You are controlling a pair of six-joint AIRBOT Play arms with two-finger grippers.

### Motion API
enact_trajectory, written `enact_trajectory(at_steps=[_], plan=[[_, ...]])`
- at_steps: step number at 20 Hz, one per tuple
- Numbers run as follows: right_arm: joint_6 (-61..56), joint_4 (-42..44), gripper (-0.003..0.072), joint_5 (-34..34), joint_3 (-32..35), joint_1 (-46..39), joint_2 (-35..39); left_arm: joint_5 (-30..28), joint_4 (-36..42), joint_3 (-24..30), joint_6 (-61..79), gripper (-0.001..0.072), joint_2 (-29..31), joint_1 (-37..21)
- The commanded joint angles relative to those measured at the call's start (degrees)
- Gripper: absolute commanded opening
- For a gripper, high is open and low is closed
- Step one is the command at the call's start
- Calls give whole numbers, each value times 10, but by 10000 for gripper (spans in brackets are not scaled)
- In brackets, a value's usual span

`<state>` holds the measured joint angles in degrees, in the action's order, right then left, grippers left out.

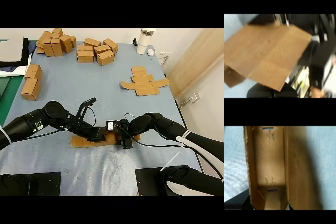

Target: Fold the box.

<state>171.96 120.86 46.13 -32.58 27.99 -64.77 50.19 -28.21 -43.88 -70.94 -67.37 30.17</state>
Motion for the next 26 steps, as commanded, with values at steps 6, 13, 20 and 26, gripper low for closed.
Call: enact_trajectory(at_steps=[6, 13, 20, 26], plan=[[0, 4, 504, 5, 0, 0, 0, -130, 16, 4, -52, 12, -27, 5], [0, 4, 504, 9, 0, 0, 0, -132, 18, 5, -52, 12, -27, -38], [-30, 4, 524, 3, 0, 0, 0, -123, 17, 5, -51, 12, -58, -42], [-30, 4, 525, 2, 0, 0, 0, -125, 14, 5, -49, 12, -73, -42]])
